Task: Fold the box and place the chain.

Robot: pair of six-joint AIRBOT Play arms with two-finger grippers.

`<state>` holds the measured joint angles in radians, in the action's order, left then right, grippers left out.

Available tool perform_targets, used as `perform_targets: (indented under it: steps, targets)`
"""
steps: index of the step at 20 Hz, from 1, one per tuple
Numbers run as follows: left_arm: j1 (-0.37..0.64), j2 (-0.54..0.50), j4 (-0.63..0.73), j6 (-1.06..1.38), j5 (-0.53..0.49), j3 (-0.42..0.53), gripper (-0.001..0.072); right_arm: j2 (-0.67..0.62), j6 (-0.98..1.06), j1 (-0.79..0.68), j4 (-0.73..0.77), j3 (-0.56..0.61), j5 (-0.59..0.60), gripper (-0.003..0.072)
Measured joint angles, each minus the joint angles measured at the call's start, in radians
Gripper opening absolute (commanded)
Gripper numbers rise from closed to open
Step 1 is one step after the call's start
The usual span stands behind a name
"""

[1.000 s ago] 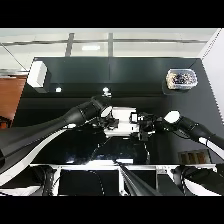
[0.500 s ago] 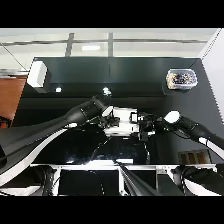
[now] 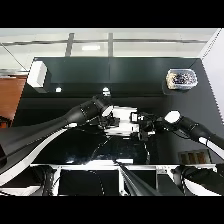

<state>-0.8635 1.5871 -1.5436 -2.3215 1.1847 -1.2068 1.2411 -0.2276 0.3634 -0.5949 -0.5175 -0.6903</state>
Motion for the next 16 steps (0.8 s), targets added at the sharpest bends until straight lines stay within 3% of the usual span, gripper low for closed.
perform_targets:
  steps: [1,3,5,11,16]
  targets:
    - [0.0,0.0,0.0,0.0,0.001,0.0,0.0025,0.0,0.0,0.0,0.0,0.0,0.0,0.0146]
    - [0.0,0.0,0.0,0.0,0.001,0.0,0.0024,0.0,0.002,0.0,-0.001,0.0,0.0,0.0517]
    - [0.0,0.0,0.0,0.0,0.0,0.0,0.0025,-0.003,0.03,0.0,-0.018,-0.001,0.002,0.0626]
    - [0.0,0.0,0.008,0.0,0.012,0.0,0.0024,-0.092,0.212,-0.004,-0.22,-0.013,-0.091,0.0623]
    - [0.001,0.0,0.023,-0.015,0.006,0.0,0.0024,-0.146,0.261,-0.007,-0.296,-0.016,-0.117,0.0622]
